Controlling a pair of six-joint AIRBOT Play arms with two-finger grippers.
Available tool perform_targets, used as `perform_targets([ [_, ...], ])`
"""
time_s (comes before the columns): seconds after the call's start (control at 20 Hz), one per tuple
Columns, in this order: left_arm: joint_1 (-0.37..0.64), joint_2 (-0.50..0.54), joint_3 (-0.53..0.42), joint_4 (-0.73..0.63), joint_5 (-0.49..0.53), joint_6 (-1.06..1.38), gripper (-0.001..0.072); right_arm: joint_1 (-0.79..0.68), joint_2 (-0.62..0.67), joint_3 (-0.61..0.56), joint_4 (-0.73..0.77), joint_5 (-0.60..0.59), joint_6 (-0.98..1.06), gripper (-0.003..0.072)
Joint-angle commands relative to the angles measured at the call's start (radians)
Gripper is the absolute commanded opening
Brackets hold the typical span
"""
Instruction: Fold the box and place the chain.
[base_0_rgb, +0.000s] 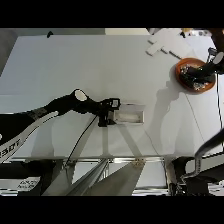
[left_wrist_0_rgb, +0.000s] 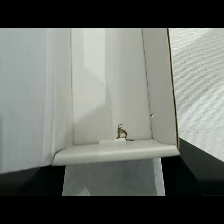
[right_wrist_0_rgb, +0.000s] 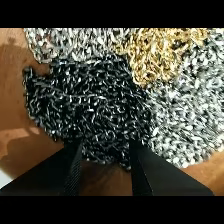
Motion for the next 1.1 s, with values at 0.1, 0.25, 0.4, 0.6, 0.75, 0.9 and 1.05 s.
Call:
perform_targets([
  [0.1, 0.000, 0.000, 0.000, 0.000, 0.000, 0.000, 0.0009, -0.002, -0.024, 0.003, 0.010, -0.050, 0.043, 0.0211],
  [0.25, 0.000, 0.000, 0.000, 0.000, 0.000, 0.000, 0.0009, -0.002, -0.024, 0.003, 0.009, -0.064, 0.054, 0.0082],
  [0.4, 0.000, 0.000, 0.000, 0.000, 0.000, 0.000, 0.0009, 0.000, -0.016, 0.003, 0.009, -0.036, 0.037, 0.0012],
  [0.6, 0.000, 0.000, 0.000, 0.000, 0.000, 0.000, 0.0009, 0.000, 0.088, 0.003, 0.010, 0.048, -0.086, 0.0012],
  [0.75, 0.000, 0.000, 0.000, 0.000, 0.000, 0.000, 0.0009, -0.001, 0.220, 0.003, 0.010, 0.178, -0.200, 0.0012],
  [0.9, 0.000, 0.000, 0.000, 0.000, 0.000, 0.000, 0.0009, 0.000, 0.355, 0.003, 0.063, 0.292, -0.273, 0.0012],
  [1.05, 0.000, 0.000, 0.000, 0.000, 0.000, 0.000, 0.0009, 0.000, 0.488, 0.003, 0.208, 0.363, -0.339, 0.0012],
])
